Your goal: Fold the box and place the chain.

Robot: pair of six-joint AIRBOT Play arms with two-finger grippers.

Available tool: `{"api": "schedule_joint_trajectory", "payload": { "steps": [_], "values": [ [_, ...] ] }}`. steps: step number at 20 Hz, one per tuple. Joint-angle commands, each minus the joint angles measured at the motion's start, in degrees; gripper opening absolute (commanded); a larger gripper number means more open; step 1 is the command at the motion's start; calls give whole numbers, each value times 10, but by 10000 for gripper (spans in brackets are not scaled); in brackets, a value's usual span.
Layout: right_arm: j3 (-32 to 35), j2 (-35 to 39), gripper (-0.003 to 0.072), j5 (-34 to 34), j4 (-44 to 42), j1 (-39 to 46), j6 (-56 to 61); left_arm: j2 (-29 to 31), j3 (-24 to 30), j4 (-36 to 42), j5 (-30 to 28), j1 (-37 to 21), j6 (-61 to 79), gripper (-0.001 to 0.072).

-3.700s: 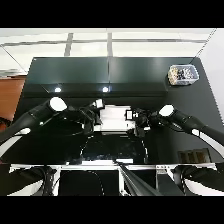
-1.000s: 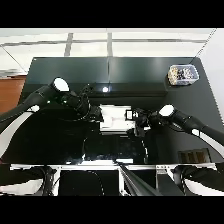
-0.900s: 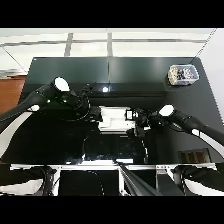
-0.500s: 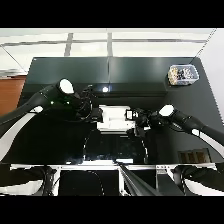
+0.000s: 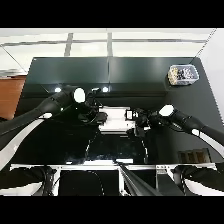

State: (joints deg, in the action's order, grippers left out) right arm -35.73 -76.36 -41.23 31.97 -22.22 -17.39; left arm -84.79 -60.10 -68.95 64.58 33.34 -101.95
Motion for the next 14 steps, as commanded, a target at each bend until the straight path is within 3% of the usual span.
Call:
{"api": "schedule_joint_trajectory", "payload": {
  "steps": [1,4,8,9,11,14],
  "values": [
    [0,0,462,-1,0,0,0,0,-2,-40,-17,26,-69,443],
    [0,0,462,-1,0,0,0,0,-14,-67,-30,53,-125,443],
    [0,0,462,-1,0,0,0,-2,-29,-171,-12,95,-229,441],
    [0,0,462,-1,0,0,0,-2,-29,-176,-6,97,-235,438],
    [0,0,462,-1,0,0,0,-4,-29,-169,1,96,-236,323],
    [0,0,462,-1,0,0,0,-8,-30,-143,0,96,-245,326]
  ]
}}
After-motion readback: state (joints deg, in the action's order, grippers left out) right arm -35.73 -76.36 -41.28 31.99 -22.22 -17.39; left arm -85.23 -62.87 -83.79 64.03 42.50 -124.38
